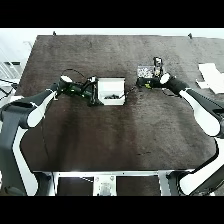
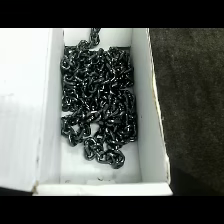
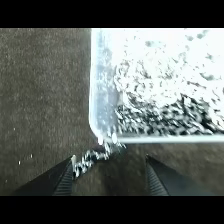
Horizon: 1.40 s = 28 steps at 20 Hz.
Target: Fold the box and place the chain.
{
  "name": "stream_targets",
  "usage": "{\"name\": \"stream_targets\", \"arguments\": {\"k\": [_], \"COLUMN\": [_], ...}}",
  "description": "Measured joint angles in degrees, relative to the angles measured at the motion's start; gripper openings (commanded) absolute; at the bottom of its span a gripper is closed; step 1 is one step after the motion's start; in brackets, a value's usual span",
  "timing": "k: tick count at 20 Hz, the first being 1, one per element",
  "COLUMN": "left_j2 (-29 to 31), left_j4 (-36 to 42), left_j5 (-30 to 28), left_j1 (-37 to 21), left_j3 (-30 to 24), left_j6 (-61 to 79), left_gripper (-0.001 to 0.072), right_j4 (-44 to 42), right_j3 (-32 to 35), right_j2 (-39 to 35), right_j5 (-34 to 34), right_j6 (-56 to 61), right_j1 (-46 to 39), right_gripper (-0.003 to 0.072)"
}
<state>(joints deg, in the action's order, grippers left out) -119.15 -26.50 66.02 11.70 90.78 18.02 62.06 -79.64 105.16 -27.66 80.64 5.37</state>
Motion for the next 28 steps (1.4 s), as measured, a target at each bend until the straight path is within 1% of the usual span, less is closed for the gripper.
{"name": "stream_targets", "arguments": {"k": [1, 2, 3, 6, 9, 11, 16, 20, 23, 28], "left_j2": [0.0, 0.0, 0.0, 0.0, 0.0, 0.0, 0.0, 0.0, 0.0, 0.0], "left_j4": [0.0, 0.0, 0.0, 0.0, 0.0, 0.0, 0.0, 0.0, 0.0, 0.0], "left_j5": [0.0, 0.0, 0.0, 0.0, 0.0, 0.0, 0.0, 0.0, 0.0, 0.0], "left_j1": [0.0, 0.0, 0.0, 0.0, 0.0, 0.0, 0.0, 0.0, 0.0, 0.0], "left_j3": [0.0, 0.0, 0.0, 0.0, 0.0, 0.0, 0.0, 0.0, 0.0, 0.0], "left_j6": [0.0, 0.0, 0.0, 0.0, 0.0, 0.0, 0.0, 0.0, 0.0, 0.0], "left_gripper": [0.0407, 0.0407, 0.0408, 0.0408, 0.0408, 0.0407, 0.0407, 0.0408, 0.0407, 0.0407], "right_j4": [-0.5, -1.0, -1.5, -2.2, -2.6, -2.8, -2.9, -2.9, -2.9, -2.9], "right_j3": [-0.8, -1.3, -1.6, -1.7, 0.5, 2.9, 8.9, 10.8, 11.3, 11.7], "right_j2": [0.9, 1.6, 2.1, 2.1, -2.8, -8.6, -26.6, -36.7, -40.2, -41.7], "right_j5": [0.2, 0.5, 0.8, 1.0, 0.9, 0.6, 0.5, 0.1, -0.1, -0.4], "right_j6": [0.0, -0.1, -0.2, -1.6, -2.6, -2.9, -3.5, -4.3, -4.5, -4.6], "right_j1": [0.2, 0.4, 0.5, 0.9, 1.1, 1.3, 2.6, 5.6, 8.8, 14.5], "right_gripper": [0.0267, 0.008, 0.0005, 0.0004, 0.0004, 0.0004, 0.0004, 0.0004, 0.0004, 0.0004]}}
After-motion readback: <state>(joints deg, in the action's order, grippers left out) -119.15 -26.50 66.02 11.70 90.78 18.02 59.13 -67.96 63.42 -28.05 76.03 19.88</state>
